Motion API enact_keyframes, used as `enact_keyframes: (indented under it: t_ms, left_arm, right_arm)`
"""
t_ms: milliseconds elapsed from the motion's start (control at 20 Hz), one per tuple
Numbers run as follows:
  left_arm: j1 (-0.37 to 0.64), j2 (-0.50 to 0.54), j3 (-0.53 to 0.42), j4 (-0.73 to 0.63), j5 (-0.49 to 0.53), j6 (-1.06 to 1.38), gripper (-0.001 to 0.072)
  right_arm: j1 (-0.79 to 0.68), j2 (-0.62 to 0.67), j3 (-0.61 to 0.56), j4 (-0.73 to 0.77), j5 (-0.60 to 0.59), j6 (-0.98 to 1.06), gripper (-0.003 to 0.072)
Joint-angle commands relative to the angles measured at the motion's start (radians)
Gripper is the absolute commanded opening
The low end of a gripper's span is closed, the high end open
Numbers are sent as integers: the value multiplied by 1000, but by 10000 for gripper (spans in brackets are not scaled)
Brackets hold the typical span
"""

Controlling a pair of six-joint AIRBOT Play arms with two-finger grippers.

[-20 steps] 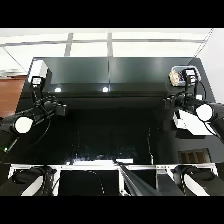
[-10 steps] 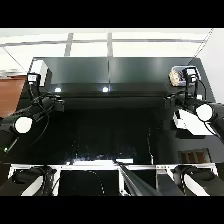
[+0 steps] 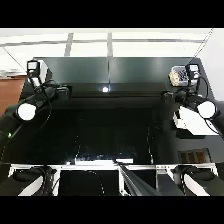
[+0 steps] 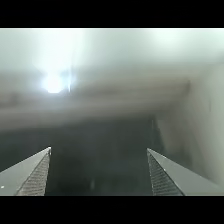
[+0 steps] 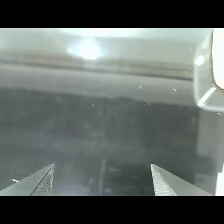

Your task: Fold the box and place the chain.

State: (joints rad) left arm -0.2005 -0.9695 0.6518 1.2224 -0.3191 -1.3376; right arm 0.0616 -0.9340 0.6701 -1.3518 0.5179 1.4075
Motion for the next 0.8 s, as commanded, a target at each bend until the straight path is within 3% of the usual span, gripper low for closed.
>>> enact_keyframes:
  t_ms: [0,100,250,350,450,600,750]
  left_arm:
    - [6,-42,143,106,-360,-56,705]
    - [21,-42,158,106,-409,-130,705]
    - [21,-42,144,105,-423,-134,705]
    - [21,-44,135,105,-422,-133,705]
    - [21,-53,135,105,-416,-134,705]
    - [21,-64,135,100,-397,-134,705]
    - [21,-71,135,85,-362,-134,705]
  right_arm:
    - [-96,-10,108,-394,152,237,720]
    - [-276,-34,187,-544,164,333,720]
    - [-590,-61,209,-524,34,455,720]
    - [-793,-137,237,-486,65,534,720]
    - [-976,-264,337,-316,196,488,720]
    - [-1112,-515,575,55,536,-16,720]
    - [-1071,-704,778,116,830,-272,720]
